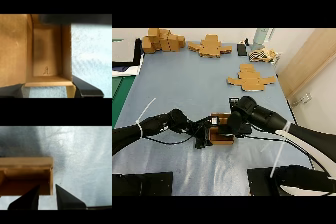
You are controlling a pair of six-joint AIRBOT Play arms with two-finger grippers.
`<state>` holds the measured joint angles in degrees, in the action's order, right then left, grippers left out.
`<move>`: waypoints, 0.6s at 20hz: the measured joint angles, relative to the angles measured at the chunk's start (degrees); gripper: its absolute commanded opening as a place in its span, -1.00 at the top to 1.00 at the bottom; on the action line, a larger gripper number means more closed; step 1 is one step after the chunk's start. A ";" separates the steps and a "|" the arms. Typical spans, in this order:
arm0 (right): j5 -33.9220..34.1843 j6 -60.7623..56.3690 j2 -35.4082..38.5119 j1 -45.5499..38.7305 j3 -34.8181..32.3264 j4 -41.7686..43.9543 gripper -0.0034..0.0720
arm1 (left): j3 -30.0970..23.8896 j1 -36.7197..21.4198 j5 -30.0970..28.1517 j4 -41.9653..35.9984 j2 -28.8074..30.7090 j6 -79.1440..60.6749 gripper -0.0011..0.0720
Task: Fold the box.
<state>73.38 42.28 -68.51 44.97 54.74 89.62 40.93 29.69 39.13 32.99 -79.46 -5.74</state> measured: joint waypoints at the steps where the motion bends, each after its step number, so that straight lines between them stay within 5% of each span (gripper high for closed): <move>1: -0.28 0.09 1.14 -0.09 0.00 0.17 0.40 | 0.00 0.00 0.00 0.00 0.00 0.00 -0.42; 3: 0.07 0.20 2.93 -0.83 0.00 0.26 0.62 | 0.00 0.00 0.00 0.00 0.00 0.00 -0.42; 7: 1.49 2.27 4.55 -5.16 0.00 -1.92 0.65 | 0.00 0.00 0.00 0.00 0.00 0.00 -0.42; 9: 1.31 5.53 4.76 -9.16 -0.02 -1.92 0.90 | 0.00 0.00 0.00 0.00 0.00 0.00 -0.42; 12: -2.45 13.46 3.56 -19.08 -0.26 1.16 0.90 | 0.00 0.00 0.00 0.02 0.00 0.00 -0.42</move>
